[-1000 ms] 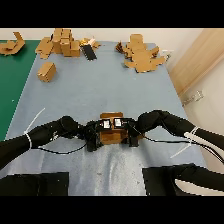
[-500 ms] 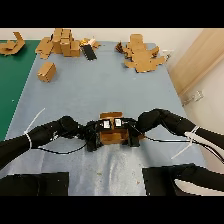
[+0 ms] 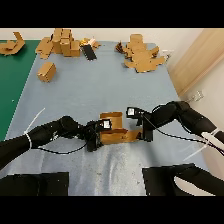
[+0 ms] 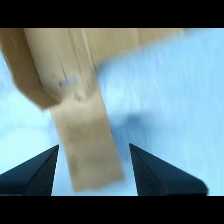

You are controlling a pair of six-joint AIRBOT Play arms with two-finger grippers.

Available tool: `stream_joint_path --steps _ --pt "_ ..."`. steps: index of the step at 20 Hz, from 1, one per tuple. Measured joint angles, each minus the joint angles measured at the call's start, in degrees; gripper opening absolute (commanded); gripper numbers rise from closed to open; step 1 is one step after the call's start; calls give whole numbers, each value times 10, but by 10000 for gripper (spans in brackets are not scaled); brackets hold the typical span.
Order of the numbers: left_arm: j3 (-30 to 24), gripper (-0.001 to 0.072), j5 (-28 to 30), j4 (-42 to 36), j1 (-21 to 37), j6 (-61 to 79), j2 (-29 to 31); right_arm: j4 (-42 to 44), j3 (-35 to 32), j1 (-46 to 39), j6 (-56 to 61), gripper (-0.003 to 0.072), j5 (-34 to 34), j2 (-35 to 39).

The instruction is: Fold the box.

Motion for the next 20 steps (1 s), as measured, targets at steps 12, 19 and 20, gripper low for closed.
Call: stream_joint_path --steps 12,19,20 --pt "0 380 0 0 0 0 0 191 1 -17 401 720 -132 57" --pt "0 380 7 4 4 2 2 210 1 -18 646 720 -72 58" --pt "0 380 4 7 10 1 5 212 1 -18 665 720 -65 58"
